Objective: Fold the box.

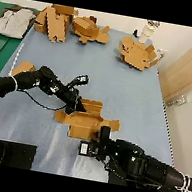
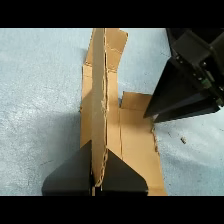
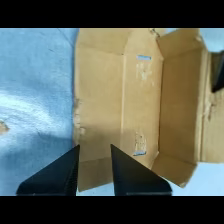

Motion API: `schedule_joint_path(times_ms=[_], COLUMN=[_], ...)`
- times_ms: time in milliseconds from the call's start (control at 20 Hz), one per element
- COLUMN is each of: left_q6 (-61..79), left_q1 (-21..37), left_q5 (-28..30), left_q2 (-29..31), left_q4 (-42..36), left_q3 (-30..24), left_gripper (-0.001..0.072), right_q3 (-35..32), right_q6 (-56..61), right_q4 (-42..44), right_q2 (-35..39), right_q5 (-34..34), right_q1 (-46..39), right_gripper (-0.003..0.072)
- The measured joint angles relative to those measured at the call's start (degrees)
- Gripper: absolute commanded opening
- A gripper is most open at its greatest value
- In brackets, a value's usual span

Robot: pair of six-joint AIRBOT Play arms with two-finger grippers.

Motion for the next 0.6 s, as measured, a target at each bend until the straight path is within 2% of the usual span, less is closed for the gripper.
schedule_joint_path(times_ms=[300, 600], left_q6=[0.00, 0.00], left_q1=[0.00, 0.00], left_q5=[0.00, 0.02], left_q2=[0.00, 0.00], left_q4=[0.00, -0.02], left_q3=[0.00, 0.00], left_gripper=[0.0012, 0.0012], right_q3=[0.31, 1.51], right_q6=[0.00, -0.02], right_q4=[1.88, 5.60], right_q2=[0.00, 1.07], right_q5=[-0.07, 3.39], right_q1=[-1.46, -1.68], right_gripper=[0.0301, 0.0310])
